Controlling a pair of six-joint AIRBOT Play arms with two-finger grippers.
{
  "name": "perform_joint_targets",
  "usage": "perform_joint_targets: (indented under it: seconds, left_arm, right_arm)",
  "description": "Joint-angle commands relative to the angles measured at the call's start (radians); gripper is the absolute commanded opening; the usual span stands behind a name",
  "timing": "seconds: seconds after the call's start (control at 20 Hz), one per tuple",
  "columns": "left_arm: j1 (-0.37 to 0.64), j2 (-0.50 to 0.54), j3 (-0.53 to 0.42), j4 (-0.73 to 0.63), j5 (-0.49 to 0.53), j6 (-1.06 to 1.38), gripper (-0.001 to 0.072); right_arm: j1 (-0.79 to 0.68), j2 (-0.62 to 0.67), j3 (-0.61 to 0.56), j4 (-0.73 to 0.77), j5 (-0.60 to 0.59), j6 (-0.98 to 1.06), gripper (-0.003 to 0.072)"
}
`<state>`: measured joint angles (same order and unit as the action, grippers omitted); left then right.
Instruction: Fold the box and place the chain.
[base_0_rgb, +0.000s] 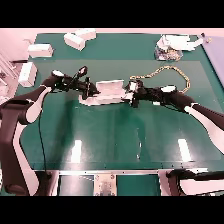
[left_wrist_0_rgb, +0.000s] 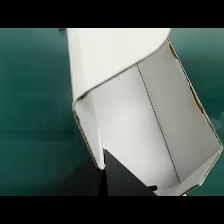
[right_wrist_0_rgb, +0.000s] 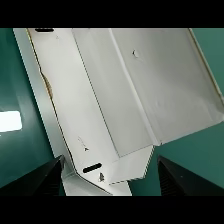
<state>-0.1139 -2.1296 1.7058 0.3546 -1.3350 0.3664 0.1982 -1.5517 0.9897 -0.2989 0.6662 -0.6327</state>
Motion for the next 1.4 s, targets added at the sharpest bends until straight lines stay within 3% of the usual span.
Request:
perform_joint_targets:
  seconds: [0.0,0.45,0.95,1.1,1.35]
  left_arm:
    - [0.0,0.001,0.0,0.0,-0.001,0.001,0.0018]
    - [0.0,0.001,0.0,0.0,-0.001,0.001,0.0018]
    - [0.0,0.001,0.0,0.0,-0.001,0.0,0.0018]
    - [0.0,0.001,0.0,-0.002,-0.001,0.0,0.0018]
    - [0.0,0.001,0.0,-0.003,-0.001,0.0,0.0018]
  right_arm:
    - [-0.024,-0.047,0.046,0.004,0.114,-0.004,0.0687]
    - [-0.093,-0.145,0.157,0.002,0.271,0.031,0.0687]
    - [-0.102,-0.263,0.285,-0.061,0.337,0.079,0.0686]
    - [-0.101,-0.302,0.335,-0.066,0.418,0.105,0.0686]
    - [-0.102,-0.31,0.341,-0.155,0.495,0.195,0.0686]
